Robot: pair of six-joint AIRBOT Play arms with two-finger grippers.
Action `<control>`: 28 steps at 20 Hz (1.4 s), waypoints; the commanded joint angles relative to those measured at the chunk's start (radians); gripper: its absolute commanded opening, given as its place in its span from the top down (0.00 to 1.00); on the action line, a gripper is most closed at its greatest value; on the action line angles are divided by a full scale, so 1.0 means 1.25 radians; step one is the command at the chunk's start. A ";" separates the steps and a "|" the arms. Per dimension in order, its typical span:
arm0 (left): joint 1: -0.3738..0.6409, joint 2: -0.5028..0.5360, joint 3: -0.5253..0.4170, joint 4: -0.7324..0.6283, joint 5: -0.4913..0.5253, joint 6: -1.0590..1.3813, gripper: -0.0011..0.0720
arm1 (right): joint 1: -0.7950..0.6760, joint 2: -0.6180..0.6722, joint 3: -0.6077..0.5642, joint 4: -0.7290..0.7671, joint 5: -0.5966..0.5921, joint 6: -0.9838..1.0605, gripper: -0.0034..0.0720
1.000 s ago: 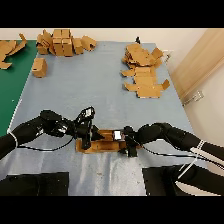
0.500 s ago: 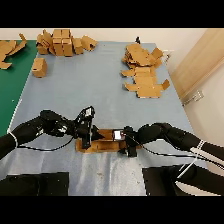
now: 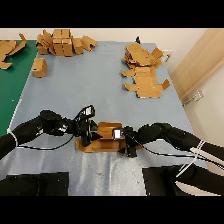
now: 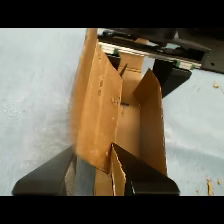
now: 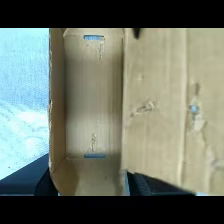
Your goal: Fold the box.
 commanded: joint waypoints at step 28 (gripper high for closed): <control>-0.002 0.271 0.001 0.519 -0.009 -0.731 0.39 | 0.002 0.014 0.000 -0.022 -0.035 -0.036 0.36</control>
